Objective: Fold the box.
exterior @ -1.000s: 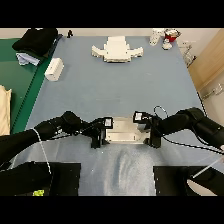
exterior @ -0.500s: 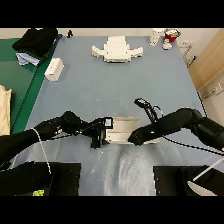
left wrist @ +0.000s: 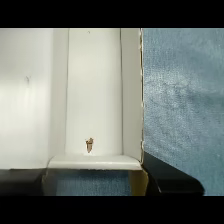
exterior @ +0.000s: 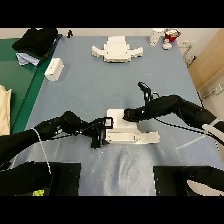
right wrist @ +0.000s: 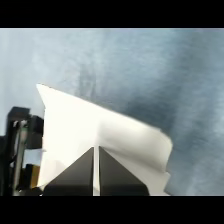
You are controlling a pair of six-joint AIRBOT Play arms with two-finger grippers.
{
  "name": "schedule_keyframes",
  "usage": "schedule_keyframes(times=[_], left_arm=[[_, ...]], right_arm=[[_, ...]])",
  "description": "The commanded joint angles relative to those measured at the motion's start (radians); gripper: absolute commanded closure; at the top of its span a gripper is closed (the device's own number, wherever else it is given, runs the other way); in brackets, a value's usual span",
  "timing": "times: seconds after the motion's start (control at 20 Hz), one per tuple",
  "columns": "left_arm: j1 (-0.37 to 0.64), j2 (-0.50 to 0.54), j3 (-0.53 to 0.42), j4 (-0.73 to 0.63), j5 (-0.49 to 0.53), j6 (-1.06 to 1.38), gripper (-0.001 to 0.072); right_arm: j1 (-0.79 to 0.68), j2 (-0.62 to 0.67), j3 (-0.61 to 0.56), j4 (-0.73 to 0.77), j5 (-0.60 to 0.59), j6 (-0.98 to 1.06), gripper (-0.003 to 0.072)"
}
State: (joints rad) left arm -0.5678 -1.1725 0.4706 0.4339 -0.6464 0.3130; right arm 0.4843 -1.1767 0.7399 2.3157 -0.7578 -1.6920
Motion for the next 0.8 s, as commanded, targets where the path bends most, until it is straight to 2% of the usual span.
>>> schedule_keyframes(times=[0.0, 0.45, 0.75], left_arm=[[0.0, 0.0, 0.001, 0.0, 0.0, 0.0, 0.0259], [0.0, 0.0, 0.001, 0.0, 0.0, 0.0, 0.0259], [0.0, 0.0, 0.001, 0.0, 0.0, 0.0, 0.0259]], right_arm=[[0.001, -0.097, 0.009, 0.002, 0.003, 0.008, 0.0639], [0.002, -0.104, 0.011, -0.005, -0.01, -0.003, 0.0638], [0.0, -0.028, 0.011, -0.036, -0.012, -0.019, 0.0639]])
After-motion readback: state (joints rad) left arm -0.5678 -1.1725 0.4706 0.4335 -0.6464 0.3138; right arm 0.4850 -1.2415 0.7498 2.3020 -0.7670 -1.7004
